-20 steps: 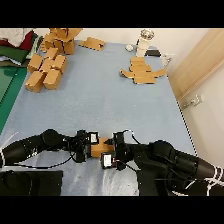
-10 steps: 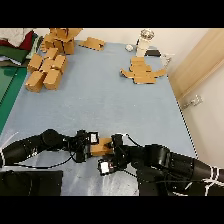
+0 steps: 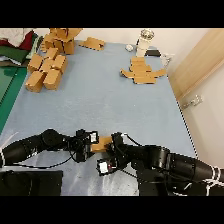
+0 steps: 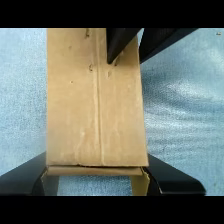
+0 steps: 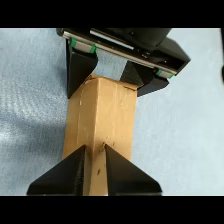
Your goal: Fold the box.
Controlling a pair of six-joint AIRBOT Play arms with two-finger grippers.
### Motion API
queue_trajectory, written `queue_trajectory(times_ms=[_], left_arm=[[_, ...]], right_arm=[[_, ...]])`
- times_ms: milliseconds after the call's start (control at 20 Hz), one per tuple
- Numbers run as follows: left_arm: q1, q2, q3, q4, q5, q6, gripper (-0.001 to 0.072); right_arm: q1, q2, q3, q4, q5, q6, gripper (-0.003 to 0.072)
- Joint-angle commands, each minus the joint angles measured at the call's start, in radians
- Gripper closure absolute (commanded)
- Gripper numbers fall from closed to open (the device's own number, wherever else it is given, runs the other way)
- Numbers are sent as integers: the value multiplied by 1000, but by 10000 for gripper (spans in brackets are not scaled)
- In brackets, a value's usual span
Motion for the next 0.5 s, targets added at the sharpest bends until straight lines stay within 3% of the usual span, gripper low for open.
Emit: queue_trajectory(times_ms=[0,450], left_arm=[[0,1,0,2,-3,3,327],[0,1,0,2,-3,2,327]], right_arm=[[26,16,8,-10,-24,10,524],[36,56,30,-32,-25,17,525]])
